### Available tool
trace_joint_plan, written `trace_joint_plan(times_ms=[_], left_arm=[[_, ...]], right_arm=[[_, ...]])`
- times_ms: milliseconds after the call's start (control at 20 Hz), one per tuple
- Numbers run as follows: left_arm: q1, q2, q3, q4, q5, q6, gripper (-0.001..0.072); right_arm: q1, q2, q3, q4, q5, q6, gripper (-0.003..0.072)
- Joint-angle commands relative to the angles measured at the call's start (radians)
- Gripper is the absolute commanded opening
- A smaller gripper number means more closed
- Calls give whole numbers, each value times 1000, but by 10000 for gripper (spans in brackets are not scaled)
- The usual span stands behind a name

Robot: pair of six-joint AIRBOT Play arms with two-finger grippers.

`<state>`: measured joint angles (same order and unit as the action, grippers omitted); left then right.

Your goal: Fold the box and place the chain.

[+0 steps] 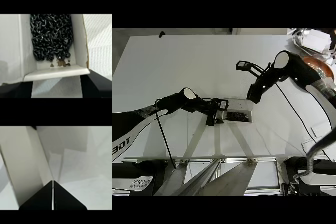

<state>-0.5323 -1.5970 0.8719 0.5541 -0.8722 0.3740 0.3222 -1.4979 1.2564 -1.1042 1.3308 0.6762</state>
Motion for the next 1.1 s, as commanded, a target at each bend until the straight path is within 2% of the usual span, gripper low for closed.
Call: trace_joint_plan(times_ms=[0,250,300,350,400,550,650,700,750,850,1050], left_arm=[[1,1,1,0,0,0,276],[1,1,1,0,0,0,276],[1,1,1,0,0,0,276],[1,1,1,0,0,0,276],[1,1,1,0,0,0,276],[1,1,1,0,0,0,276],[1,1,1,0,0,0,276],[1,1,1,0,0,0,276],[1,1,1,0,0,0,276],[1,1,1,0,0,0,276],[1,1,1,0,0,0,276]], right_arm=[[3,11,-29,14,40,-24,15],[3,66,-74,21,48,-49,17],[3,78,-76,32,50,-49,51],[3,92,-76,55,51,-49,143],[3,108,-77,90,50,-50,202],[20,144,-83,204,60,-106,211],[52,143,-85,182,53,-110,281],[69,143,-94,151,24,-109,363],[84,143,-105,117,-14,-109,400],[101,143,-127,90,-72,-108,400],[115,143,-162,90,-78,-109,400]])
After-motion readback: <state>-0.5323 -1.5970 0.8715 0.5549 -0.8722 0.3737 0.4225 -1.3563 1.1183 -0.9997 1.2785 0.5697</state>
